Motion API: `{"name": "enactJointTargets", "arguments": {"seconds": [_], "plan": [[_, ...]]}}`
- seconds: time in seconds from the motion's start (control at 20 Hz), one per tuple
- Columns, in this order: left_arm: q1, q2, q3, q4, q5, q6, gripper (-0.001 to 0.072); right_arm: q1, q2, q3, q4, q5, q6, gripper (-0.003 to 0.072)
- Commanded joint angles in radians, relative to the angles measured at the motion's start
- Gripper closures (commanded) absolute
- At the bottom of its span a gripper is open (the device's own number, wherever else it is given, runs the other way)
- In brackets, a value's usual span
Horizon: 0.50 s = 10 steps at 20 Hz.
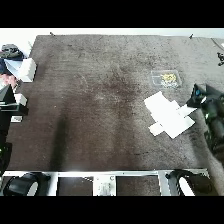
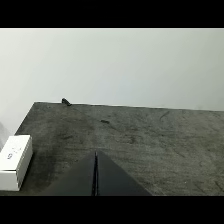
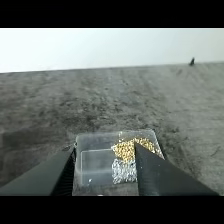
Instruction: Fold the box and place the chain.
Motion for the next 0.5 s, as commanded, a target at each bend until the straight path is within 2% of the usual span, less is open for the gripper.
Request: {"name": "enactJointTargets", "arguments": {"seconds": [0.0,0.15,0.25,0.4,0.45], "plan": [[0.0,0.0,-0.001,0.0,0.0,0.0,0.0698,-0.185,-0.272,0.2,0.03,0.274,0.018,0.0268],[0.0,0.0,-0.001,0.0,0.0,0.0,0.0698,-0.465,-0.528,0.399,-0.218,0.749,0.213,0.0269],[0.0,0.0,-0.001,0.0,0.0,0.0,0.0698,-0.618,-0.698,0.557,-0.363,1.006,0.251,0.0269],[0.0,0.0,-0.001,0.0,0.0,0.0,0.0698,-0.743,-0.89,0.777,-0.528,1.216,0.311,0.0269],[0.0,0.0,-0.001,0.0,0.0,0.0,0.0698,-0.751,-0.944,0.853,-0.62,1.265,0.312,0.0316]]}}
